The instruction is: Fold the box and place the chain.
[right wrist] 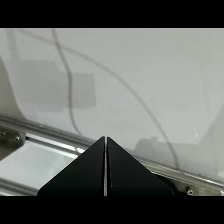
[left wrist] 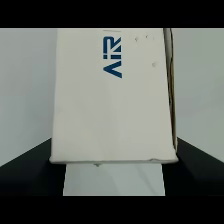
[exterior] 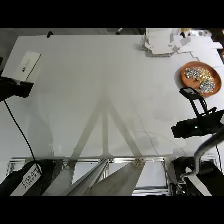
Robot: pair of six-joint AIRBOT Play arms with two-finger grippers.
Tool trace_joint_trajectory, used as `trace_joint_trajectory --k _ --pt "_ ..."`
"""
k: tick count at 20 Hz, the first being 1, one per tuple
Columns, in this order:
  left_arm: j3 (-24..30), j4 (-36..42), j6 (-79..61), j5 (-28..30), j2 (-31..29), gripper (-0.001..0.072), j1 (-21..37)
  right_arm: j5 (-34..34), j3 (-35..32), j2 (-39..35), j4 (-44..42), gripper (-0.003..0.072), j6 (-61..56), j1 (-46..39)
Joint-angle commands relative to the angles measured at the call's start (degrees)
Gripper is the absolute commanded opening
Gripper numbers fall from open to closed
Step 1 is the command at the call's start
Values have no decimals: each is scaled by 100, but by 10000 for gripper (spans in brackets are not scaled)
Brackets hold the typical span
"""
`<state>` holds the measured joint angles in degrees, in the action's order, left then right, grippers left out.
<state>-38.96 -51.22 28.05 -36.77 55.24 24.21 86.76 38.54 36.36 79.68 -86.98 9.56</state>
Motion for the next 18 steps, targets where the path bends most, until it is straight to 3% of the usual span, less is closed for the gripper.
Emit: trace_joint_trajectory --k 1,10,11,12,13,18 --pt "-4 -1132 1591 15 411 3 101 2 0 -4 0 23 0 -4" --pt "-4 -1550 1998 -254 1069 24 101 0 0 -4 0 23 0 -4" --pt "-4 -1550 2000 -269 1069 106 101 2 0 -4 0 23 0 -4" --pt "-4 -1550 2000 -317 1069 266 101 2 0 -4 0 23 0 -4" --pt "-4 -1547 2002 -337 1069 368 101 2 0 -4 0 23 0 -4" --pt "-4 -1547 2002 -426 1071 429 101 0 0 -4 0 23 0 -4"
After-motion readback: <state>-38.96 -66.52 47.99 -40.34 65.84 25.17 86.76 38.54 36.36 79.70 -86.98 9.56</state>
